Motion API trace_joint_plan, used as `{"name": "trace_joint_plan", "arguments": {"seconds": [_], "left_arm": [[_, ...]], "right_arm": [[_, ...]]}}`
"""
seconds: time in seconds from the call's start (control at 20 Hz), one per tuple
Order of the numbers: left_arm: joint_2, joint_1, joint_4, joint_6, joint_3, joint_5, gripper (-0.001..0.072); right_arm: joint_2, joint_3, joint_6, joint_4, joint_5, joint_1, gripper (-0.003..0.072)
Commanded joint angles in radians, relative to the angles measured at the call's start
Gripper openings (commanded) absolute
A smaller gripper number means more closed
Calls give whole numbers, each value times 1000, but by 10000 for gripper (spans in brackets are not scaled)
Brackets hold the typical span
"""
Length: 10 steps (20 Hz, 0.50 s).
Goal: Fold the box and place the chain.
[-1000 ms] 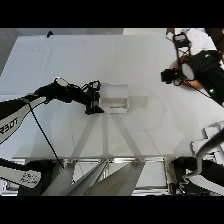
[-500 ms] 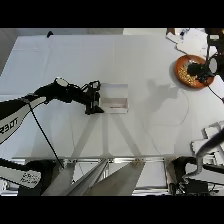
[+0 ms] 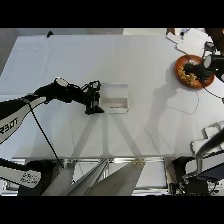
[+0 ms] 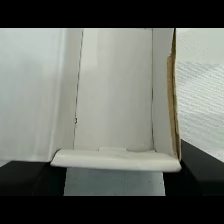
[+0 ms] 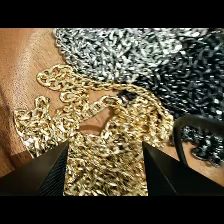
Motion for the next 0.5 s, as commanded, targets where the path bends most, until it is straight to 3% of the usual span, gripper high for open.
{"name": "trace_joint_plan", "arguments": {"seconds": [0.0, 0.1, 0.2, 0.25, 0.3, 0.45], "left_arm": [[0, 0, 0, 0, 0, 0, 392], [0, 0, 0, 0, 0, 0, 392], [0, 0, 0, 0, 0, 0, 392], [0, 0, 0, 0, 0, 0, 392], [0, 0, 0, 0, 0, 0, 392], [0, 0, 1, 0, 0, -1, 392]], "right_arm": [[-66, 25, 9, 34, 42, 2, 504], [-79, 24, 8, 34, 69, 2, 463], [-77, 25, 8, 39, 73, 2, 285], [-75, 25, 7, 43, 81, 2, 123], [-72, 25, 0, 44, 91, 2, 12], [-50, 27, -9, 45, 121, 2, 10]]}}
